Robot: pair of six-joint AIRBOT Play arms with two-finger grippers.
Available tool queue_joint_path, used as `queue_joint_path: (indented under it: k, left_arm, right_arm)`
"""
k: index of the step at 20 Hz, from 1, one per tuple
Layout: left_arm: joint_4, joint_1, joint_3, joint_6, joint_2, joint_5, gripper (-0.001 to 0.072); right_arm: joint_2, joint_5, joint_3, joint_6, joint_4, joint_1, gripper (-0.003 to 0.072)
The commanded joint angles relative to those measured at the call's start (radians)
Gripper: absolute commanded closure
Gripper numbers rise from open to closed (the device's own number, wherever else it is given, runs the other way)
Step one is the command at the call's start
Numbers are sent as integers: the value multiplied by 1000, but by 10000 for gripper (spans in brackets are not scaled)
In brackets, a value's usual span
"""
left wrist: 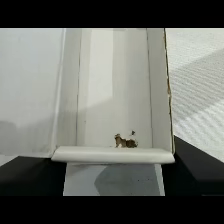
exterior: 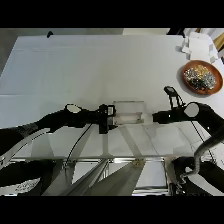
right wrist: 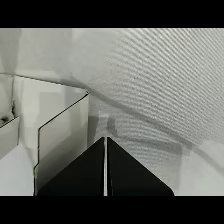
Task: Fold the box and place the chain.
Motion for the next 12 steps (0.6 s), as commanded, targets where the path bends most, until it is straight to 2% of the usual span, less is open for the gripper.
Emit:
queue_joint_path:
  k: [1,5,12]
  left_arm:
    - [0,0,1,0,1,0,575]
    - [0,0,1,0,1,0,575]
    - [0,0,1,0,1,0,575]
  right_arm:
    - [-40,-4,0,-5,70,1,674]
    - [-41,11,0,-111,217,1,674]
    - [37,21,0,-136,211,1,673]
